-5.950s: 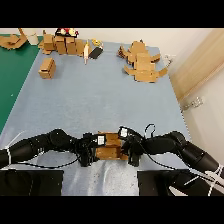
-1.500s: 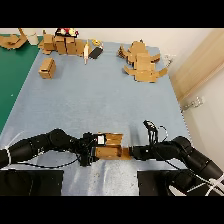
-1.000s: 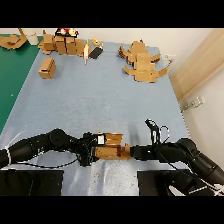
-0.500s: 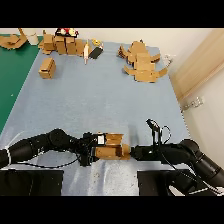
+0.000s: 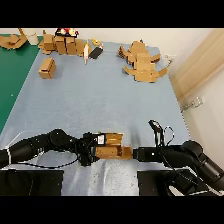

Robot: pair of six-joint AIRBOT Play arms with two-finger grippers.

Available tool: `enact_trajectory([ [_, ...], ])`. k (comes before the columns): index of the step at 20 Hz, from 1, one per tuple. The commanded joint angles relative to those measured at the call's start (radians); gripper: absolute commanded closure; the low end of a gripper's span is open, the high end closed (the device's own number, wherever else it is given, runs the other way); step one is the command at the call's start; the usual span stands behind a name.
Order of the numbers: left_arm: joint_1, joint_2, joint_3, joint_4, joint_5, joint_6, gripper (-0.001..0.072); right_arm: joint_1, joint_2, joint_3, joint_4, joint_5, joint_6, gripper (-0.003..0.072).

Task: Fold the box.

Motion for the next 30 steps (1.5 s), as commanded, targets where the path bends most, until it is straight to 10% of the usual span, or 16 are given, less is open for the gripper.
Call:
enact_trajectory([
  [1, 0.000, 0.000, 0.001, 0.002, -0.002, 0.001, 0.0416, 0.000, -0.002, -0.005, -0.064, -0.008, 0.026, 0.0686],
  [9, 0.000, 0.000, 0.001, 0.002, -0.002, 0.001, 0.0416, 0.000, -0.106, -0.010, -0.203, 0.060, 0.108, 0.0686],
  [30, 0.000, 0.000, 0.001, 0.002, -0.002, 0.001, 0.0416, 0.019, -0.196, 0.010, 0.069, 0.163, -0.058, 0.0686],
])
